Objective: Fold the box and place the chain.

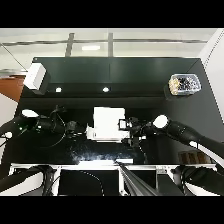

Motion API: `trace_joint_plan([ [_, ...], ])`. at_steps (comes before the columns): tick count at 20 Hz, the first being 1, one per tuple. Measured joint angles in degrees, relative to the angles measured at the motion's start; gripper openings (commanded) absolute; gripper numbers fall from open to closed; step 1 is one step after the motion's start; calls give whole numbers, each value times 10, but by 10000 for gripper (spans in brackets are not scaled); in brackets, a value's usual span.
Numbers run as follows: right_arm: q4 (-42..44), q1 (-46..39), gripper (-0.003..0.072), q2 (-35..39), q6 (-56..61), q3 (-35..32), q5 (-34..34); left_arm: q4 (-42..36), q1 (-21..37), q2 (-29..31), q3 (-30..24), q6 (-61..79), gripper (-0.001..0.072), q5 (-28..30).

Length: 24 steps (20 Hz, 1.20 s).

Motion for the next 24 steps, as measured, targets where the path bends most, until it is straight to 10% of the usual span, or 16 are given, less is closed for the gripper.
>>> trace_joint_plan([
  [8,0,0,482,0,0,0,0,6,-57,24,36,-12,706,-34],
  [24,0,0,482,0,0,0,0,12,-204,48,40,-134,699,97],
])
